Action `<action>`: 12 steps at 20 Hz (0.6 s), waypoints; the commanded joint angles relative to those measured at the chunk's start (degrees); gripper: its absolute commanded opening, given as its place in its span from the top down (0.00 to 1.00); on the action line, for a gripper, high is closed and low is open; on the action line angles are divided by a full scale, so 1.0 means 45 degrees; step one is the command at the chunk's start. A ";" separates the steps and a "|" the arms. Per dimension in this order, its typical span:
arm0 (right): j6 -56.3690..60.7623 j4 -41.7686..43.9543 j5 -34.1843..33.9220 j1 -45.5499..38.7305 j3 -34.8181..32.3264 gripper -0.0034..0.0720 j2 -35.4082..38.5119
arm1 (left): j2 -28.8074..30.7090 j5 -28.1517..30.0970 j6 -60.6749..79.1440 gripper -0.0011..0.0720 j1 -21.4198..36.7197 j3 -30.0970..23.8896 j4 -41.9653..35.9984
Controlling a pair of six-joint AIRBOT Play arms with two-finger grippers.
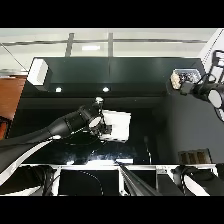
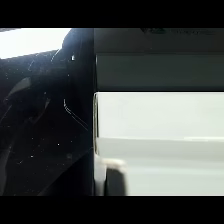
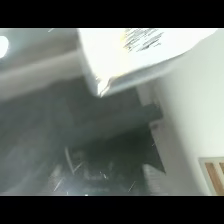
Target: Fold the box and place the chain.
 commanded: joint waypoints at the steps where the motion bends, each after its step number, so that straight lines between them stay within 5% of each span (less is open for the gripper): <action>1: -0.0126 0.1593 -0.3337 -0.2691 0.0408 0.00 -0.1962 | -0.0010 0.0005 0.0000 0.94 -0.0005 0.0000 -0.0005; 4: -0.0622 0.3609 -0.3706 -0.3351 0.3167 0.01 -0.4959 | -0.0010 0.0000 0.0005 0.94 -0.0005 0.0000 -0.0005; 9: -0.0597 0.5260 -0.0073 -0.3648 0.8743 0.07 -0.9933 | -0.0010 0.0005 0.0005 0.94 -0.0005 0.0000 0.0005; 12: -0.0126 0.5236 0.1015 -0.3711 1.0452 0.12 -1.1370 | -0.0010 -0.0019 0.0005 0.94 -0.0005 0.0000 -0.0029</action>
